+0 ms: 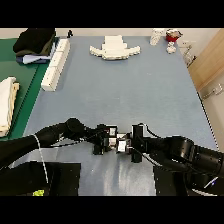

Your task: Fold the box.

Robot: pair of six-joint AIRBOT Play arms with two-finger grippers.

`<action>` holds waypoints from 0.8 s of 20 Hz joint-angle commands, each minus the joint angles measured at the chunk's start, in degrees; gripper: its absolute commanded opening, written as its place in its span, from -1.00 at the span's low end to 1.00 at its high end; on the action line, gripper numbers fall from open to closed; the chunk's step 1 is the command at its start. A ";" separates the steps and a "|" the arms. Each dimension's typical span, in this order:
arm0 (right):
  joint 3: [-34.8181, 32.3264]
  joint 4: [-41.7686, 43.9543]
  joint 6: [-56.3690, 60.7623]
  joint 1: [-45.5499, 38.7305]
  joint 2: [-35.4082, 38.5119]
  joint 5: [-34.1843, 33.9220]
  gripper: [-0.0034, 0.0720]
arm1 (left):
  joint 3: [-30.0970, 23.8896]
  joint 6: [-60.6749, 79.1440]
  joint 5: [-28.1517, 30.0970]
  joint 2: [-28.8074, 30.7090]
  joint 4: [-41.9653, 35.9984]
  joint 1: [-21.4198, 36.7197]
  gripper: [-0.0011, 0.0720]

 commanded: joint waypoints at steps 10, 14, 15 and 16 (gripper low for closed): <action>-0.04 3.26 -0.15 0.11 -1.70 -0.94 -0.20 | 0.04 -0.02 0.00 0.00 0.00 0.02 0.48; 0.00 3.63 -0.13 0.09 -1.68 -0.96 -0.06 | 0.04 -0.02 0.00 0.00 0.00 0.02 0.48; 0.11 3.65 -0.07 0.11 -1.68 -0.94 -0.06 | 0.04 -0.02 0.00 0.00 0.00 0.02 0.48; 0.26 3.72 0.07 0.11 -1.60 -0.98 0.09 | 0.04 -0.02 0.00 0.00 0.00 0.02 0.48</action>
